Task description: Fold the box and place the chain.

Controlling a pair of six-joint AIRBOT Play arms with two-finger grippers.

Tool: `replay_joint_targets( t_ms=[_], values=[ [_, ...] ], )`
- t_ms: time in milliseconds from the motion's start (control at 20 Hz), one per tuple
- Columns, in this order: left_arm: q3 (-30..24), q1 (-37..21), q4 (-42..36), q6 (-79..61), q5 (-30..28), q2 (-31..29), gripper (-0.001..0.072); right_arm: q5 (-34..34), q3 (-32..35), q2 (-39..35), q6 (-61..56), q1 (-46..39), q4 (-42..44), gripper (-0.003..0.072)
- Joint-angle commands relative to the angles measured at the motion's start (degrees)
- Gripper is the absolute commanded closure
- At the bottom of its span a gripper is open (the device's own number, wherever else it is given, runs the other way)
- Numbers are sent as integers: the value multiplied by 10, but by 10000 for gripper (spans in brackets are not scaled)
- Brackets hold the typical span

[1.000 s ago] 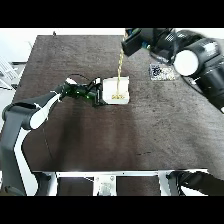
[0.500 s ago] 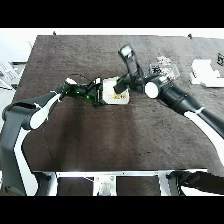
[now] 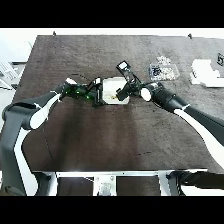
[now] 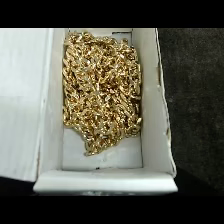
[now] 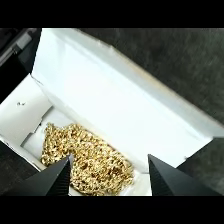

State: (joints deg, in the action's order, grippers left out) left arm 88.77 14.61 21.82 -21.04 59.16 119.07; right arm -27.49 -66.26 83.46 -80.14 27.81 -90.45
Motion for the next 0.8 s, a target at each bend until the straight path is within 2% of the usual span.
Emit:
replay_joint_targets(
  t_ms=[0, 50, 100, 200, 250, 350, 450, 500, 600, 750],
  values=[
    [0, 0, 0, 0, 0, 0, 239, -38, -25, -43, 30, -6, -34, 199],
    [0, 0, 0, 0, 0, 0, 239, -34, -26, -68, 45, -16, -45, 336],
    [0, 0, 0, 0, 0, 0, 239, -28, -26, -88, 59, -32, -47, 383],
    [0, 0, 0, 0, 0, 0, 239, -8, -29, -107, 73, -89, -41, 578],
    [0, 0, 0, 0, 0, 0, 239, 0, -32, -104, 96, -123, -23, 619],
    [0, 0, 0, 0, 0, 0, 239, 0, -46, -82, 191, -189, 81, 622],
    [0, 0, 0, 0, 0, 0, 239, -24, -70, -43, 326, -250, 255, 643],
    [0, 0, 0, 0, 0, 0, 239, -60, -85, -19, 409, -276, 358, 644],
    [0, 0, 0, 0, 0, 0, 238, -162, -125, 35, 525, -316, 509, 663],
    [0, 0, 0, 0, 0, 0, 239, -269, -191, 126, 554, -332, 547, 664]
  ],
)
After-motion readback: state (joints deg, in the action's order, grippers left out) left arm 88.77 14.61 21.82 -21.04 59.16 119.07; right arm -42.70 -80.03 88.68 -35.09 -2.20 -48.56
